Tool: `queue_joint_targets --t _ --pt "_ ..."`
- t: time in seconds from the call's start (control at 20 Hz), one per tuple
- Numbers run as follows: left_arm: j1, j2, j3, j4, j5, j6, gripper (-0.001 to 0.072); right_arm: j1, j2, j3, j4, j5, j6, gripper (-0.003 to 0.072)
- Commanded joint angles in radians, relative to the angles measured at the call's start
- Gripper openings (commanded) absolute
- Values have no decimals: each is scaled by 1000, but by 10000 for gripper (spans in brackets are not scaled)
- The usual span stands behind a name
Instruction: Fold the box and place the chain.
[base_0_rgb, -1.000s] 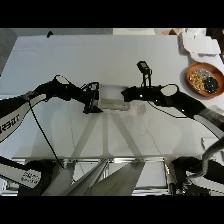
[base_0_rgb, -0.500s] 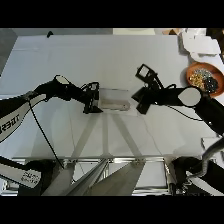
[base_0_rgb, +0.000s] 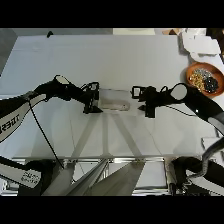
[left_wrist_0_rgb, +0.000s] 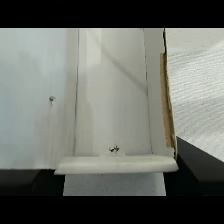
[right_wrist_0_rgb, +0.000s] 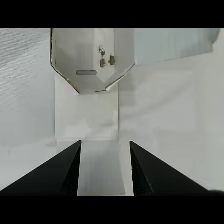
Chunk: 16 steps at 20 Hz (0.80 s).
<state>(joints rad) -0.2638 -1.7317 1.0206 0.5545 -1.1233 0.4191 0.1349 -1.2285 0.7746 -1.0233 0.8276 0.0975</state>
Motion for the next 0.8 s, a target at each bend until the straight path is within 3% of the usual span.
queue_joint_targets --t 0.0,0.1,0.2,0.45,0.55,0.65,0.75 --pt "0 0 0 0 0 0 278 -43 -109 0 188 -6 -277 342" --pt "0 0 0 0 0 0 278 -43 -155 0 288 -5 -407 349" --pt "0 0 0 0 -2 0 278 -43 -174 0 373 -5 -481 446" --pt "0 0 0 0 -2 0 278 -43 -174 0 418 34 -550 456" --pt "0 0 0 0 -2 0 278 -42 -174 0 418 75 -552 388" --pt "0 0 0 0 -2 0 278 -42 -174 0 418 94 -552 374" --pt "0 0 0 0 -2 0 278 -42 -174 0 418 94 -552 287"
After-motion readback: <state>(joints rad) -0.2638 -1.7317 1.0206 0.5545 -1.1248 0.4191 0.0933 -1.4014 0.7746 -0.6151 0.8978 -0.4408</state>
